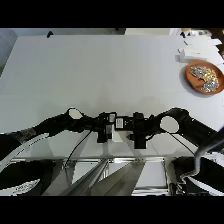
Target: Fold the box and place the chain.
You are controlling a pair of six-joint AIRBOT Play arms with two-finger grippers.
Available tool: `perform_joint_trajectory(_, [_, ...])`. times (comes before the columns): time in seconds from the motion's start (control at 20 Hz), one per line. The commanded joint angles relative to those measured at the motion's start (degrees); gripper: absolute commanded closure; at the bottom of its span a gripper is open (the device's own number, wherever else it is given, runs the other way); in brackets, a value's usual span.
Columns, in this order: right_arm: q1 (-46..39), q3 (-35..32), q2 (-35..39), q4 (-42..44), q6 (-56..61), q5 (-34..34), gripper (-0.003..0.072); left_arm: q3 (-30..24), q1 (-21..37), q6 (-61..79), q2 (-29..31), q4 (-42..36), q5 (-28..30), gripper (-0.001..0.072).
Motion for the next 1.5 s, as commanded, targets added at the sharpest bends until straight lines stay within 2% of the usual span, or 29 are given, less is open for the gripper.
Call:
perform_joint_trajectory(0.0, [0.04,0.0,-1.07,2.19,-2.67,-0.46,0.0457,0.0,0.04,-0.02,0.04,0.0,0.02,0.0598])
perform_joint_trajectory(0.55, [0.04,0.0,-1.75,1.81,-2.62,0.33,0.0451,0.0,0.04,-0.02,0.04,0.0,0.04,0.0598])
perform_joint_trajectory(0.65, [0.04,0.0,-2.45,1.92,-2.64,1.6,0.0403,0.02,0.04,-0.02,0.04,-0.02,0.02,0.0598])
perform_joint_trajectory(1.15, [0.04,0.0,-2.91,1.68,-2.62,0.04,0.0381,0.0,0.04,-0.04,0.04,0.0,0.02,0.0598])
perform_joint_trajectory(1.25, [0.04,0.0,-2.91,1.68,-2.62,-0.24,0.034,0.0,0.04,-0.04,0.04,0.0,0.02,0.0598])
perform_joint_trajectory(1.45, [0.02,0.0,-2.91,1.44,-2.62,-0.61,0.034,0.0,0.04,-0.02,0.04,-0.02,0.02,0.0598])
